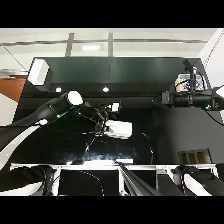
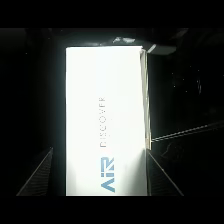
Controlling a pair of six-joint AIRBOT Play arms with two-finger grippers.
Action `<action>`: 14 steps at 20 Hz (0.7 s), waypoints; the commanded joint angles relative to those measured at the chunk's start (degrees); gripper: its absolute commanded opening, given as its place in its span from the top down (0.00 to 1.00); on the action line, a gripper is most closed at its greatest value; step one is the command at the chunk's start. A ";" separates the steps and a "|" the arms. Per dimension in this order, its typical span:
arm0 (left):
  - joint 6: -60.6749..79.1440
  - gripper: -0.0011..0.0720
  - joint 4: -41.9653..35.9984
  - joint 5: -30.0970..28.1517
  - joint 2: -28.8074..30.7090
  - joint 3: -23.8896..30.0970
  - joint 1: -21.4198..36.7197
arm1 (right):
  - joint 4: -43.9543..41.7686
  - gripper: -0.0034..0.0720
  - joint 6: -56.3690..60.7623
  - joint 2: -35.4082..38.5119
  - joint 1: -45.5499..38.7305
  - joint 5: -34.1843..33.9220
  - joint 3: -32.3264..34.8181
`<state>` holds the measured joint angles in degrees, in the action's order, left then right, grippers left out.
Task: Fold the box and place the chain.
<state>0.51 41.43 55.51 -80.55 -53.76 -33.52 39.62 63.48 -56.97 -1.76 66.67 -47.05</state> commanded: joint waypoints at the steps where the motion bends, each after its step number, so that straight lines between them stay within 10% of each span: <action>1: -2.43 0.02 0.37 0.24 -0.07 -0.04 -0.04 | 0.24 0.90 -0.07 0.04 -0.02 -0.04 -0.02; 14: -5.25 0.02 3.32 -2.93 -0.24 0.11 -2.01 | 1.42 0.90 -0.04 0.04 -0.02 -0.07 -0.02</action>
<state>-3.95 44.29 54.08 -80.66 -53.76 -35.33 40.99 63.42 -56.97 -1.76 66.63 -47.05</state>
